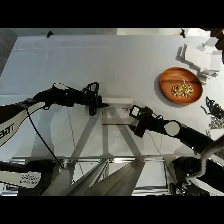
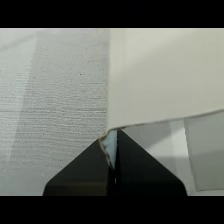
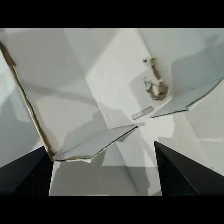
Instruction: Fold the box and place the chain.
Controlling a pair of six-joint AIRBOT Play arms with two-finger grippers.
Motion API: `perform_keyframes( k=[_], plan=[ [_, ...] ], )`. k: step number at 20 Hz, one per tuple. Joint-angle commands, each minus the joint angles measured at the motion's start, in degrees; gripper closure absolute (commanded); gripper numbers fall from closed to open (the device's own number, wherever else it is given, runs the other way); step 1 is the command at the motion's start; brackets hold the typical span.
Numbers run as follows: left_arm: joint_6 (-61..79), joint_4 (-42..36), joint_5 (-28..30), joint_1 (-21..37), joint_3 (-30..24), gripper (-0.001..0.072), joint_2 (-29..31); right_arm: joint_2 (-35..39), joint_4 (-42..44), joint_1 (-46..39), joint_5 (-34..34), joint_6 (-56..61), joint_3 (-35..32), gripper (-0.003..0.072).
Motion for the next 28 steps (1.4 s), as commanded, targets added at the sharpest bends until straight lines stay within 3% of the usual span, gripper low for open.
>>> perform_keyframes(
  k=[1, 7, 17, 28],
  plan=[
    [0.0, 0.0, 0.0, 0.0, 0.1, 0.0701, 0.0, 0.0, 0.5, 0.0, -0.1, 0.0, 1.2, 0.0001],
    [0.0, 0.0, 0.0, 0.0, 0.1, 0.0701, 0.0, 0.0, 0.5, -0.2, 0.1, 0.0, 2.5, 0.0001],
    [0.0, 0.0, 0.0, 0.0, 0.1, 0.0701, 0.0, -0.1, -2.0, -6.9, 7.0, 2.2, 3.9, 0.0008],
    [0.0, 0.0, 0.0, 0.0, 0.1, 0.0701, 0.0, -0.1, -1.9, -10.4, 9.0, -6.7, 4.0, 0.0009]
  ],
)
